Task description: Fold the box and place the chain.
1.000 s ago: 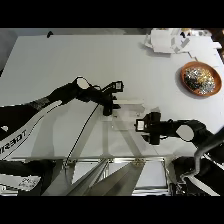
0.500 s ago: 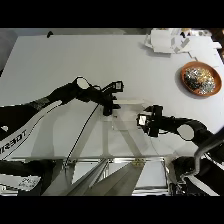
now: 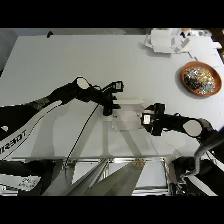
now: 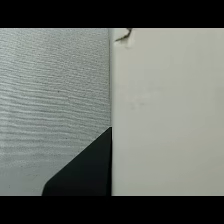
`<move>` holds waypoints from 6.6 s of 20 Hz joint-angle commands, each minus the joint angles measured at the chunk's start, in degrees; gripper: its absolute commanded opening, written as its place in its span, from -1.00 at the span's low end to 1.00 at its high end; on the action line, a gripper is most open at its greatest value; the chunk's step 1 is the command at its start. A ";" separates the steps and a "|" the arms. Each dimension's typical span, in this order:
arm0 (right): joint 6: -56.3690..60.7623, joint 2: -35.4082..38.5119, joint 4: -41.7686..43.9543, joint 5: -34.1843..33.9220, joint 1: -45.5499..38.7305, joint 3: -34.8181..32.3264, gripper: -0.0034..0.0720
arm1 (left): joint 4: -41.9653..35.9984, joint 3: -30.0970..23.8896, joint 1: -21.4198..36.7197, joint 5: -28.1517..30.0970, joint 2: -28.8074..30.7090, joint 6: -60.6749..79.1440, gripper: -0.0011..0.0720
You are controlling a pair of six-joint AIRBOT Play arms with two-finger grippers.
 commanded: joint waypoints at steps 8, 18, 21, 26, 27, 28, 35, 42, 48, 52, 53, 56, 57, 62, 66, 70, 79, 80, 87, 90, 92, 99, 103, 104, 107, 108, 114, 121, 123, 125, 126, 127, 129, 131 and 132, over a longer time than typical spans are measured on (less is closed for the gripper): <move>6.84 2.75 -4.39 -6.34 10.88 -6.45 0.91 | -0.02 -0.02 -0.04 0.00 -0.04 0.04 -0.94; -3.17 -4.57 0.09 -7.65 0.55 1.01 0.91 | 0.00 -0.02 -0.02 0.02 -0.04 0.02 -0.94; -3.34 -7.52 2.78 -6.43 -0.42 2.67 0.91 | 0.00 -0.02 -0.02 0.02 -0.04 0.04 -0.94; -8.61 -12.09 8.87 -4.11 -2.99 5.88 0.91 | -0.02 -0.02 -0.02 0.02 -0.07 0.02 -0.94; -9.73 -12.90 9.16 -3.08 -4.26 6.27 0.92 | 0.00 -0.02 -0.02 0.02 -0.04 0.02 -0.94; -10.47 -13.49 9.31 -2.01 -5.27 6.58 0.92 | 0.00 -0.02 -0.02 0.00 -0.04 0.02 -0.94; -24.09 -18.84 21.49 6.43 -9.99 7.65 0.92 | -0.02 -0.02 -0.02 0.02 -0.04 0.02 -0.94; -29.05 -27.17 26.12 10.62 -11.91 9.73 0.91 | 0.00 -0.02 -0.02 0.02 -0.04 0.04 -0.94; -33.31 -30.27 28.44 12.39 -11.91 9.73 0.78 | 0.00 -0.02 -0.02 0.02 -0.04 0.04 -0.94; -33.31 -30.77 28.39 12.66 -11.91 9.73 0.44 | 0.00 -0.02 -0.02 0.02 -0.04 0.02 -0.94; -33.33 -31.06 28.41 12.66 -11.91 9.73 0.40 | -0.02 -0.02 -0.04 0.02 -0.04 0.02 -0.94; -33.33 -31.30 28.35 12.17 -11.91 9.73 -0.06 | 0.00 -0.02 -0.02 0.02 -0.04 0.02 -0.94; -33.33 -31.30 28.35 12.20 -11.91 9.73 -0.13 | 0.00 -0.02 -0.02 0.02 -0.04 0.04 -0.94; -33.31 -31.30 28.20 11.91 -11.89 9.73 -0.13 | 0.00 -0.02 -0.02 0.02 -0.04 0.04 -0.94; -33.27 -31.28 28.13 11.80 -11.91 9.73 -0.13 | 0.00 -0.02 -0.02 0.02 -0.04 0.02 -0.94; -33.29 -31.28 28.17 11.82 -11.91 9.73 -0.13 | 0.00 -0.02 -0.02 0.02 -0.04 0.04 -0.94; -33.29 -31.28 28.17 11.82 -11.91 9.73 -0.13 | 0.00 -0.02 -0.02 0.02 -0.04 0.02 -0.94; -33.29 -31.28 28.15 11.82 -11.91 9.73 -0.13 | 0.00 -0.02 -0.02 0.02 -0.04 0.02 -0.94; -33.29 -31.28 28.17 11.82 -11.91 9.73 -0.13 | -0.22 -0.02 -0.04 0.00 -0.04 0.02 -0.94; -33.29 -31.28 28.17 11.82 -11.91 9.73 -0.13 | 0.09 -0.02 0.00 0.02 0.04 0.07 -0.55; -33.29 -31.28 28.15 11.82 -11.91 9.73 -0.13 | 0.48 -0.02 0.00 0.00 1.03 0.00 0.87; -33.29 -31.28 28.15 11.82 -11.91 9.73 -0.13 | 23.32 -0.02 0.00 -4.70 12.98 -16.02 0.92; -33.29 -31.28 28.17 11.82 -11.91 9.73 -0.13 | 31.10 -0.02 -0.02 -11.08 19.58 -28.57 0.11; -33.29 -31.28 28.17 11.82 -11.91 9.73 -0.13 | 30.40 -0.02 -0.07 -13.16 20.81 -29.29 -0.47; -33.29 -31.28 28.17 11.82 -11.91 9.73 -0.13 | 25.94 -0.02 -1.25 -17.07 22.01 -29.55 -0.96; -33.29 -31.28 28.17 11.82 -11.89 9.73 -0.13 | 24.46 -0.02 -2.25 -16.87 21.70 -29.51 -0.96; -33.29 -31.28 28.17 11.82 -11.91 9.73 -0.13 | 20.59 -0.02 -9.70 3.98 15.02 -29.59 -0.95; -33.29 -31.28 28.17 11.82 -11.91 9.73 -0.13 | 15.50 -0.02 -9.01 25.70 7.15 -40.72 -0.95; -33.29 -31.28 28.15 11.82 -11.91 9.73 -0.13 | 15.47 -0.02 -8.98 23.21 5.18 -40.94 -0.95; -33.29 -31.28 28.15 11.82 -11.91 9.73 -0.13 | 15.65 -0.02 -8.74 21.62 5.01 -40.92 -0.95; -33.29 -31.28 28.17 11.82 -11.91 9.73 -0.13 | 15.80 -0.02 -8.39 21.07 5.81 -40.92 -0.95; -33.29 -31.28 28.17 11.82 -11.91 9.73 -0.13 | 16.52 -0.02 -7.98 20.24 7.02 -40.92 -0.95; -33.29 -31.30 28.17 11.82 -11.91 9.73 -0.13 | 20.59 -0.02 -6.67 16.02 10.84 -40.92 -0.95; -33.29 -31.28 28.17 11.82 -11.89 9.73 -0.13 | 27.28 -0.02 -5.09 8.28 15.21 -40.92 -0.95; -33.29 -31.28 28.17 11.82 -11.91 9.73 -0.13 | 30.29 -0.02 -4.44 3.61 17.09 -40.63 -0.95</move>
